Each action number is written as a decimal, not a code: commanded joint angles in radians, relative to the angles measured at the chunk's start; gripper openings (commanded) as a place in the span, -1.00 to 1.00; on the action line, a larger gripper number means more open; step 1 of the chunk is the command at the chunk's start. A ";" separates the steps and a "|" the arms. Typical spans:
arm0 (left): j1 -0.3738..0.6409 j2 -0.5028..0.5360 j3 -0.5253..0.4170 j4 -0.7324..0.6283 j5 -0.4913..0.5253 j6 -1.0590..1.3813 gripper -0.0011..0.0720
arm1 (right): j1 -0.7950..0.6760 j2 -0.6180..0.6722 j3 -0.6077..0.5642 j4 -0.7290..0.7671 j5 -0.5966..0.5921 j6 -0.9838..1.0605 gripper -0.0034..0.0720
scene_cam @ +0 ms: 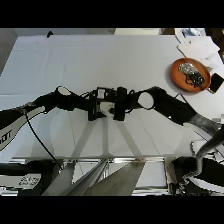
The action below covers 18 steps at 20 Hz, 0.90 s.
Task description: Fold the box and place the chain.
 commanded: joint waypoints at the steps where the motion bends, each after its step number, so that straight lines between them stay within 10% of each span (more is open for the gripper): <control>1: 0.000 0.000 0.000 0.000 0.000 0.000 -0.27 | -0.087 0.042 0.001 0.138 0.021 0.188 -0.60; 2: 0.000 0.000 0.000 0.000 0.000 0.000 -0.27 | -0.124 0.038 0.001 0.223 0.042 0.240 -0.88; 9: 0.000 0.000 0.000 0.000 0.000 0.001 -0.27 | -0.154 -0.104 0.001 0.625 0.128 0.289 -0.88; 18: 0.000 0.000 0.000 0.000 0.000 0.000 -0.27 | -0.119 -0.253 0.001 0.637 0.165 0.293 -0.88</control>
